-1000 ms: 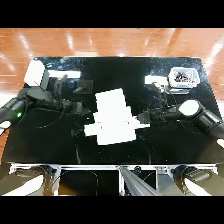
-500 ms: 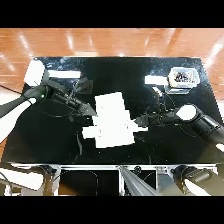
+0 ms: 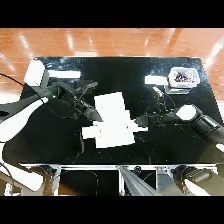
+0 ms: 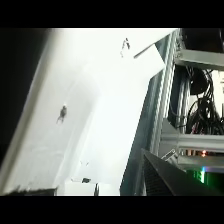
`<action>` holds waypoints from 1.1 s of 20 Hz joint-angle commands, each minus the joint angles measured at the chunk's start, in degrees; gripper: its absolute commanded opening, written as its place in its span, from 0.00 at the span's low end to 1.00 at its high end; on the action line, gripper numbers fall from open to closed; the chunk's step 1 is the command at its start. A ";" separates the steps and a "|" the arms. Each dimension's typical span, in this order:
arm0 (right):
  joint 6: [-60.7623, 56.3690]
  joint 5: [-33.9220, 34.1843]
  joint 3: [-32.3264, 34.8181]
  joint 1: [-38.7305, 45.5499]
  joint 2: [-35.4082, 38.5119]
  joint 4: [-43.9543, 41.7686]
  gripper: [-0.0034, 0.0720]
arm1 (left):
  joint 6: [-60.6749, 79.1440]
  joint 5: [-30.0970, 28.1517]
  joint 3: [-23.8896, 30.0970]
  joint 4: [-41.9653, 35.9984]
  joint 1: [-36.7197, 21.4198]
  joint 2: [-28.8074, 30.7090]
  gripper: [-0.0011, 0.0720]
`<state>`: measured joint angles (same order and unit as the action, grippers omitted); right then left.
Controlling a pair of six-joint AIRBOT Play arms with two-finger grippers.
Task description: Fold the box and place the chain.
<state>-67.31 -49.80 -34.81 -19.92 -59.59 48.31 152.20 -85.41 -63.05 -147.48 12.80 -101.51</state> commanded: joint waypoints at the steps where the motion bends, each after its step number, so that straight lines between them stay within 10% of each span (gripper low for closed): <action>1: 0.00 0.13 0.07 -0.04 0.04 0.02 0.08 | 0.70 2.10 -0.15 1.53 1.90 -0.33 0.78; 4: 0.00 0.13 0.04 -0.04 0.04 0.02 0.08 | 0.74 3.54 -1.18 1.53 1.57 -0.33 0.05; 10: -1.46 -0.98 0.04 3.80 0.04 0.13 0.17 | 1.18 2.49 -4.46 1.46 1.55 -0.26 0.05; 11: -1.75 -2.34 0.02 5.16 0.04 0.15 0.77 | 2.36 2.01 -4.46 1.55 1.70 -0.24 0.05; 12: -1.64 -4.44 -0.22 6.84 0.04 0.59 0.98 | 3.43 1.62 -4.46 1.62 1.84 -0.15 0.05; 18: 1.25 -18.27 -7.08 19.67 1.81 10.71 0.98 | 6.32 1.75 -3.89 11.63 3.28 5.09 0.04; 22: 2.75 -19.87 -11.69 24.85 2.99 10.29 0.98 | 3.63 15.72 2.36 17.75 6.56 15.82 0.04</action>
